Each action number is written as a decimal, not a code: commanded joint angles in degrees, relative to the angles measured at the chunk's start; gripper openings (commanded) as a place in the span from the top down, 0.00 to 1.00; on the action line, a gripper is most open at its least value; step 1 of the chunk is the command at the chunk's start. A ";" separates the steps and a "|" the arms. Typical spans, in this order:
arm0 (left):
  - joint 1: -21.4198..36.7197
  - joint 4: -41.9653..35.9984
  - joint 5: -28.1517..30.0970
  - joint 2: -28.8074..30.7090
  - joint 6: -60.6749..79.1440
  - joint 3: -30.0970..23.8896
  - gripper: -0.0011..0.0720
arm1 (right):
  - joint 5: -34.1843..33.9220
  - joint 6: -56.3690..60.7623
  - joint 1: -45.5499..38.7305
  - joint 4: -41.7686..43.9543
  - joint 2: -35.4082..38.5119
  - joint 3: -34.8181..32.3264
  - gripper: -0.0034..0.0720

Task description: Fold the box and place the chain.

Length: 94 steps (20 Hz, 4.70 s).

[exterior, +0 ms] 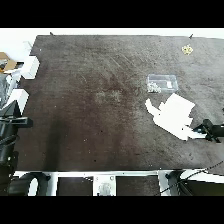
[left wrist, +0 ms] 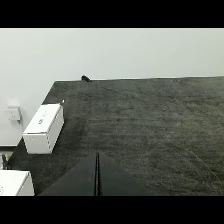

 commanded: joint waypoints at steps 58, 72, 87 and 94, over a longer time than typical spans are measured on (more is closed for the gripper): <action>-7.28 24.83 -58.12 -83.89 -27.12 61.11 0.26 | -16.57 -25.05 55.60 29.14 -11.04 12.92 0.95; -12.98 36.50 -80.70 -120.58 -44.72 105.88 0.26 | -16.72 -25.05 55.60 27.06 -11.04 12.92 0.95; -18.08 28.72 -80.41 -125.09 -40.09 105.88 0.36 | -16.74 -25.05 55.60 27.06 -11.04 12.92 0.95; -18.08 28.89 -79.45 -125.09 -42.03 105.88 0.97 | -16.92 -25.07 55.60 27.04 -11.04 12.92 0.95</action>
